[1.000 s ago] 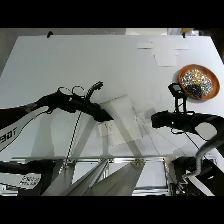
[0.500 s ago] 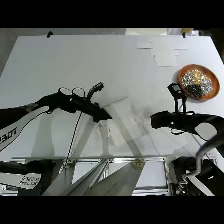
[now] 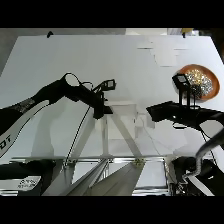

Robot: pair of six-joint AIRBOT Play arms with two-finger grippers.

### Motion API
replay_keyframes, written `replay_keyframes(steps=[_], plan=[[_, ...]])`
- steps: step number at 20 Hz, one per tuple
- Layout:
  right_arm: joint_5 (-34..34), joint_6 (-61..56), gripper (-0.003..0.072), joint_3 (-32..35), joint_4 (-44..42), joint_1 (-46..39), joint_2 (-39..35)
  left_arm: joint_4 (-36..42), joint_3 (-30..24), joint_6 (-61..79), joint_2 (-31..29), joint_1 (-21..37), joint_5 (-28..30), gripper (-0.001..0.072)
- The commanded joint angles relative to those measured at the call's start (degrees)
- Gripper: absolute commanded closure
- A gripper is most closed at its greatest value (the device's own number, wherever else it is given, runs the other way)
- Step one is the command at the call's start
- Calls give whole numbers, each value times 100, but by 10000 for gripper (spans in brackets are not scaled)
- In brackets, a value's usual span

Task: Fold the box and place the chain.

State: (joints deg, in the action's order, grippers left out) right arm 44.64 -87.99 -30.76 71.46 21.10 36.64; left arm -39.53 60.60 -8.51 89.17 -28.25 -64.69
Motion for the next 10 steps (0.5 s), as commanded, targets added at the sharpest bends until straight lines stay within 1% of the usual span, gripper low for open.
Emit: replay_keyframes(steps=[1, 5, 10], plan=[[151, 168, 246, -127, 234, 2, -9, -597, 192, 227, -42, -295, 275, 703], [737, 166, 247, -127, 739, 2, -9, -562, 190, 219, -31, -400, 780, 703], [763, 168, 247, -127, 765, 2, -9, -39, 186, 188, 247, -400, 837, 708]])
